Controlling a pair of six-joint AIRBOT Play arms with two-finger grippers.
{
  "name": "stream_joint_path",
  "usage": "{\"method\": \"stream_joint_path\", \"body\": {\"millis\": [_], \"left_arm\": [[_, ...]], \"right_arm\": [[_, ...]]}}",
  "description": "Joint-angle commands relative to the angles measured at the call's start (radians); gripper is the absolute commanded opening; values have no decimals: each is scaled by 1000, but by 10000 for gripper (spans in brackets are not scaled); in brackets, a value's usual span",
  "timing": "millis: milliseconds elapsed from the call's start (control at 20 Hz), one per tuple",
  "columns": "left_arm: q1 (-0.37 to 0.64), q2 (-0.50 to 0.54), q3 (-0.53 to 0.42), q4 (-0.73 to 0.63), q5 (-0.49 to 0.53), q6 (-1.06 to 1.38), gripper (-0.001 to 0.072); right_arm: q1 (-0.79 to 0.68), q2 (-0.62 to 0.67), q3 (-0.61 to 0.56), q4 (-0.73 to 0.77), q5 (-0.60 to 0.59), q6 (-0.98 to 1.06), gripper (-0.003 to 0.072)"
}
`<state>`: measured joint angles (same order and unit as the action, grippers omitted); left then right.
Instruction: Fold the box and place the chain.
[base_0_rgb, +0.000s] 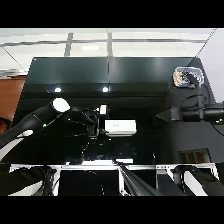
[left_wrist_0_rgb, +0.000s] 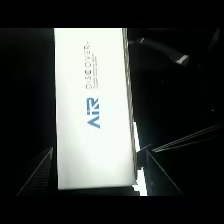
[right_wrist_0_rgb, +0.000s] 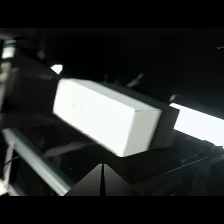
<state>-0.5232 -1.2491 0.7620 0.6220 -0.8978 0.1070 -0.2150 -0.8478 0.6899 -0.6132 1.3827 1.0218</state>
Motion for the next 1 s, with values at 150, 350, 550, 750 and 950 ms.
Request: {"method": "stream_joint_path", "body": {"millis": [150,350,550,750,950], "left_arm": [[-167,-53,103,-114,177,-53,713],[-226,-163,166,-187,237,-136,713],[-221,-184,167,-185,238,-168,713],[-222,-207,166,-182,235,-198,712],[-222,-210,166,-173,216,-220,713]], "right_arm": [[-63,36,1,-32,-52,-9,12],[-63,36,1,-35,-56,-31,11],[-63,36,1,-35,-59,-43,11],[-63,36,1,-35,-71,-51,11],[-63,36,1,-35,-81,-54,11]]}}
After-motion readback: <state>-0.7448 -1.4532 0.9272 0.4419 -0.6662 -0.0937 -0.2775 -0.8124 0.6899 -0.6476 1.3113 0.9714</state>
